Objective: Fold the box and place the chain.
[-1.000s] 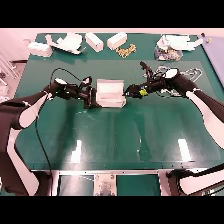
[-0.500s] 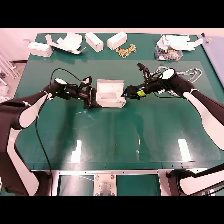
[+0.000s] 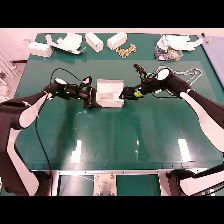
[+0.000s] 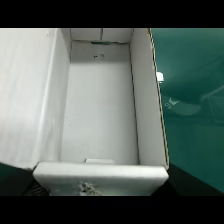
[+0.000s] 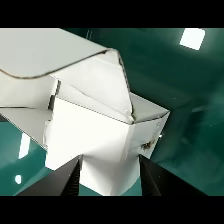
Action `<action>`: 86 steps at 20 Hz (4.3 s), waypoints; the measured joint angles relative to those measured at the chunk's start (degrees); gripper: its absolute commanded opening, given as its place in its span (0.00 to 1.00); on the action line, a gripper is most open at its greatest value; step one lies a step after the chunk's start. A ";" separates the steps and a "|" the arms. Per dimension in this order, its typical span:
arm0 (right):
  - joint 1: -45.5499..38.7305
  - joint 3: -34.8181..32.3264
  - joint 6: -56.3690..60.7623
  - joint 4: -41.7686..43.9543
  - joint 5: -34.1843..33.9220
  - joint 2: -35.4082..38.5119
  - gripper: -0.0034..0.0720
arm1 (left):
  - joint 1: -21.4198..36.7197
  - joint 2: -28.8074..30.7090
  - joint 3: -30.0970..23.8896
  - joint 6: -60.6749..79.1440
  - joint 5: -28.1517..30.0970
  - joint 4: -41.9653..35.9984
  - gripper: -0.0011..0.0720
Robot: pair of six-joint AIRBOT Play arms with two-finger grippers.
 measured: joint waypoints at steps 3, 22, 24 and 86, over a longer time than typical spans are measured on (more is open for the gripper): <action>1.11 1.57 3.15 -3.37 -0.52 0.02 0.62 | 0.00 0.00 0.00 0.00 0.00 0.00 0.81; 5.60 3.63 13.90 -12.11 -3.13 -1.49 0.62 | 0.00 0.00 0.02 0.00 -0.02 -0.04 0.81; 6.14 4.13 15.08 -13.55 -3.19 -1.90 0.62 | 0.00 0.02 0.02 0.00 -0.02 -0.04 0.81; 16.26 34.62 38.16 -41.03 23.67 -18.23 0.57 | 0.02 0.00 0.00 0.02 0.04 -0.02 0.81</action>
